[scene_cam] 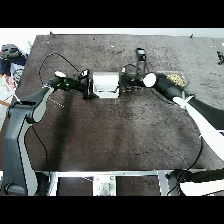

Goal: Fold the box and place the chain.

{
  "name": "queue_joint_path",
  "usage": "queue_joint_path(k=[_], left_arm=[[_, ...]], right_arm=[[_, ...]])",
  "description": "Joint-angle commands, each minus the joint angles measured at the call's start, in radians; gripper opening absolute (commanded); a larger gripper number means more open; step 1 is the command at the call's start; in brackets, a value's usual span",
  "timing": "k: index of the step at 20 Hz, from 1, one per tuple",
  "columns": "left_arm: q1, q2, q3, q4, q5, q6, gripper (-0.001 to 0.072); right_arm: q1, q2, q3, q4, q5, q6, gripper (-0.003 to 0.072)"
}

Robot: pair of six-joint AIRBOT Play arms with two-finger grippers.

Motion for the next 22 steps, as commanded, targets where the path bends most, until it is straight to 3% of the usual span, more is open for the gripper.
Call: queue_joint_path(k=[1, 9, 17, 22], left_arm=[[0.001, 0.000, 0.001, 0.000, 0.000, 0.000, 0.0447], [0.001, 0.000, 0.001, 0.000, 0.000, 0.000, 0.0447], [0.001, 0.000, 0.001, 0.000, 0.000, 0.000, 0.0447], [0.001, 0.000, 0.001, 0.000, 0.000, 0.000, 0.0446]], right_arm=[[-0.159, 0.011, -0.017, -0.056, 0.165, 0.001, 0.0241], [-0.340, -0.017, -0.106, -0.056, 0.135, 0.100, 0.0243], [-0.341, -0.092, -0.103, 0.079, -0.111, 0.104, 0.0242], [-0.341, -0.143, -0.102, 0.116, -0.161, 0.103, 0.0242]])
